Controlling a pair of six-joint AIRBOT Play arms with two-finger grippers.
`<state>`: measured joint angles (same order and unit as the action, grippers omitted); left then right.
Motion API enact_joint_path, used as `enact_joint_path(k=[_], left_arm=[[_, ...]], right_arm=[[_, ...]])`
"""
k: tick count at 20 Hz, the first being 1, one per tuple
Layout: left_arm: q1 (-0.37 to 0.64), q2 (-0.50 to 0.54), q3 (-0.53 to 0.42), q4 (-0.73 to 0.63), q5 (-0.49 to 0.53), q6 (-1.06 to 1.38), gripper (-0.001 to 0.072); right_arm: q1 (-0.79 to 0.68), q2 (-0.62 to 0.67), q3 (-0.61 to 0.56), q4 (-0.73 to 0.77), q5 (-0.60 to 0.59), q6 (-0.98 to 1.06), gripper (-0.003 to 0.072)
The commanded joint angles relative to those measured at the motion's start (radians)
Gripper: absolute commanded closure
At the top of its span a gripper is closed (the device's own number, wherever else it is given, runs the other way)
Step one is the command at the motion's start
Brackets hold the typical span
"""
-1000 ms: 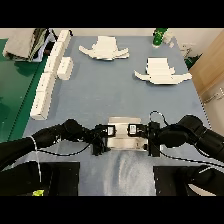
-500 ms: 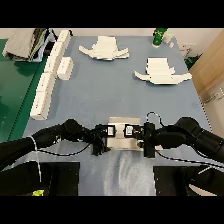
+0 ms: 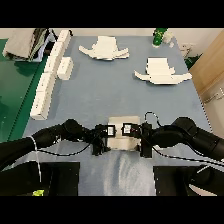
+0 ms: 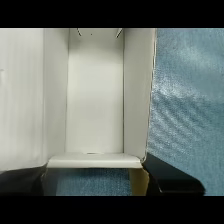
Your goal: Fold the box.
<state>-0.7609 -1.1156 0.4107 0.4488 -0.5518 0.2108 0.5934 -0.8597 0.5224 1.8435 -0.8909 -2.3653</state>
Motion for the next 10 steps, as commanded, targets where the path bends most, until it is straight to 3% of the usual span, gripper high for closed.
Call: enact_joint_path(k=[1,2,3,4,10], left_arm=[[0.000,0.001,0.001,0.000,0.000,0.000,0.0258],[0.000,0.001,0.001,0.000,0.000,0.000,0.0257],[0.000,0.001,0.001,0.000,0.000,0.000,0.0258],[0.000,0.001,0.001,0.000,0.000,0.000,0.0258],[0.000,0.001,0.001,0.000,0.000,0.000,0.0258]], right_arm=[[0.000,0.000,0.003,-0.014,-0.016,0.056,0.0165],[0.000,0.008,0.013,-0.044,-0.059,0.130,0.0290],[0.000,0.018,0.025,-0.099,-0.119,0.214,0.0555],[-0.001,0.031,0.037,-0.175,-0.183,0.310,0.0650],[-0.063,0.128,0.054,-0.657,-0.447,0.915,0.0682]])
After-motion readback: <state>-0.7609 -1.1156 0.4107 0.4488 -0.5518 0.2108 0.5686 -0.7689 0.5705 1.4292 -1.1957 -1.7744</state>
